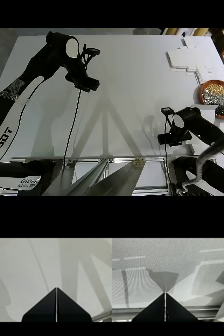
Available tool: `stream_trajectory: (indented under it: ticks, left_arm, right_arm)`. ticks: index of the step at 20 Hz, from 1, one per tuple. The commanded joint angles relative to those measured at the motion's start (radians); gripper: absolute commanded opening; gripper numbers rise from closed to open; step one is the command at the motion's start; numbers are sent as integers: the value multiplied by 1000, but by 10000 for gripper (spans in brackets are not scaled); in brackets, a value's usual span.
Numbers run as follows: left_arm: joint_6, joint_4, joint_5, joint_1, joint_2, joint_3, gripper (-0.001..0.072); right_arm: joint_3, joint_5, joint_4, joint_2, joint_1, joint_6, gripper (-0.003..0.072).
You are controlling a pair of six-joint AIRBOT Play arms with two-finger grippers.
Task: Fold the box and place the chain.
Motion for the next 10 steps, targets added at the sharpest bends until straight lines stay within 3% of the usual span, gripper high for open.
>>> stream_trajectory:
  ticks: [1,4,6,8,10]
  left_arm:
    - [1,0,0,1,1,0,12]
    - [0,0,0,1,1,0,12]
    - [0,0,0,1,1,0,12]
    - [0,0,0,1,1,0,12]
    - [0,0,0,1,1,0,12]
  right_arm:
    - [0,11,39,0,0,1,15]
    - [7,-34,104,0,0,1,15]
    - [74,5,84,1,0,-100,15]
    - [215,132,-46,16,0,-156,14]
    - [348,280,-305,43,0,-234,14]
